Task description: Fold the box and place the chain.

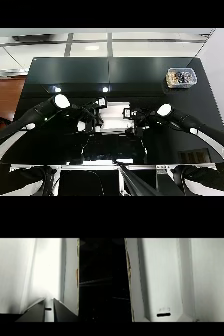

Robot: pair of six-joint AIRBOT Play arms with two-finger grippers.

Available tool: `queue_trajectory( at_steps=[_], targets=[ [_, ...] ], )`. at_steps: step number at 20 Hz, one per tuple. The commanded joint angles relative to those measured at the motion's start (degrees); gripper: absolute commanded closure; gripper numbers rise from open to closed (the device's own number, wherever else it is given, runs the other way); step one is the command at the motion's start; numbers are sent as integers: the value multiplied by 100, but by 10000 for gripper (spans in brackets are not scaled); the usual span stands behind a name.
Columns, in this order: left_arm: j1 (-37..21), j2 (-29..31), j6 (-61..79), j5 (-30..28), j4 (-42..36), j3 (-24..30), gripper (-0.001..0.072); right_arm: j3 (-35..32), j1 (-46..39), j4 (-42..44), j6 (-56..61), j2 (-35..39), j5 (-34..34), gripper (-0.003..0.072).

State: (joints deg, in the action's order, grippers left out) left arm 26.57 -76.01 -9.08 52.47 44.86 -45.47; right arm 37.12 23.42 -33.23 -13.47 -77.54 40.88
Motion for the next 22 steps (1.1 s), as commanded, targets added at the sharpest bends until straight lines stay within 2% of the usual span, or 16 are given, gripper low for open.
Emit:
queue_trajectory(
  at_steps=[1,4,9,10,11,12,13,14,15,16,17,18,19,20,22],
  targets=[
    [17,-26,-37,-201,2,179,575,0,4,0,2,0,0,551],
    [31,-26,-37,-616,-20,463,574,0,4,0,2,0,0,551],
    [33,-24,-37,-592,-105,496,586,0,4,0,2,0,0,551],
    [33,-24,-35,-592,-105,496,562,0,4,0,2,0,0,551],
    [35,-24,-33,-599,-105,496,487,0,4,0,2,0,0,551],
    [33,-24,-33,-601,-103,496,469,0,4,0,4,0,0,551],
    [33,-24,-35,-595,-103,494,524,0,4,0,4,0,-2,551],
    [33,-13,-35,-595,-111,492,617,0,4,0,2,0,-2,551],
    [35,-9,-35,-590,-210,492,558,0,4,0,2,0,0,551],
    [35,-9,-35,-616,-393,492,305,0,4,0,4,0,0,551],
    [31,4,-37,-667,-487,490,321,0,4,0,2,0,0,551],
    [31,48,-33,-730,-459,490,530,0,4,0,2,0,0,551],
    [28,116,-44,-767,-376,490,622,0,4,0,4,0,0,551],
    [26,195,-46,-748,-319,490,668,0,4,0,4,0,0,551],
    [-13,457,-348,-758,-68,490,686,0,4,0,4,0,0,551]
  ],
)
